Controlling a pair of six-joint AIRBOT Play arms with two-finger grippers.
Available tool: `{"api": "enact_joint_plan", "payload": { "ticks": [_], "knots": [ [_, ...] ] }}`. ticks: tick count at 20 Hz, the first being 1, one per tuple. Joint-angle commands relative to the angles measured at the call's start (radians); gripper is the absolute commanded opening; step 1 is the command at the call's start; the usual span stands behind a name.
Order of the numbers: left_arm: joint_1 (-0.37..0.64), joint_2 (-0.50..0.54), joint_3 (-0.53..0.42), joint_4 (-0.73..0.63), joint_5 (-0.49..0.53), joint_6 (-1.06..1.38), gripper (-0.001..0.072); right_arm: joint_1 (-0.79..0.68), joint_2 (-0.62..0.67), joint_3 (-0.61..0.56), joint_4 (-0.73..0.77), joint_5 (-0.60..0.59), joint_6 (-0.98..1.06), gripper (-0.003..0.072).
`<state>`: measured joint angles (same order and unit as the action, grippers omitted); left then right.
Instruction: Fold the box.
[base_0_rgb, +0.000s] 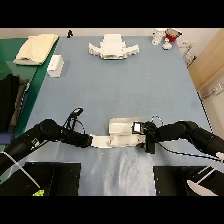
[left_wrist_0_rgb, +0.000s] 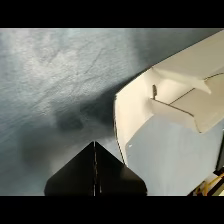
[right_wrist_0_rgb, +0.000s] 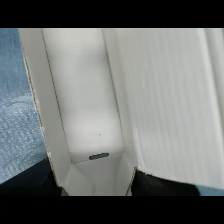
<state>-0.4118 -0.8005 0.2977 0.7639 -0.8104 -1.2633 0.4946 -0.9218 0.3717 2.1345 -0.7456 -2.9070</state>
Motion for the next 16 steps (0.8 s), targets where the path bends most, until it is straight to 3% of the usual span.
{"api": "enact_joint_plan", "payload": {
  "ticks": [1, 5, 12, 13, 14, 16],
  "knots": [
    [-0.122, 0.001, -0.036, -0.176, 0.185, 0.022, 0.0016, 0.000, 0.001, 0.001, 0.000, 0.000, 0.000, 0.0405],
    [-0.219, 0.001, -0.036, -0.242, 0.248, 0.021, 0.0016, 0.000, 0.001, 0.001, 0.000, 0.000, 0.000, 0.0405],
    [-0.222, 0.002, -0.006, -0.248, 0.235, -0.014, 0.0023, 0.000, 0.000, 0.001, 0.000, 0.000, 0.000, 0.0406],
    [-0.222, 0.002, -0.005, -0.249, 0.234, -0.017, 0.0275, 0.000, 0.000, 0.001, 0.000, 0.000, 0.000, 0.0405],
    [-0.222, 0.002, -0.005, -0.248, 0.233, -0.032, 0.0462, 0.000, 0.001, 0.001, 0.000, 0.000, 0.000, 0.0405],
    [-0.222, 0.002, -0.005, -0.244, 0.235, -0.039, 0.0290, 0.000, 0.000, 0.001, 0.000, 0.000, 0.000, 0.0405]
  ]
}}
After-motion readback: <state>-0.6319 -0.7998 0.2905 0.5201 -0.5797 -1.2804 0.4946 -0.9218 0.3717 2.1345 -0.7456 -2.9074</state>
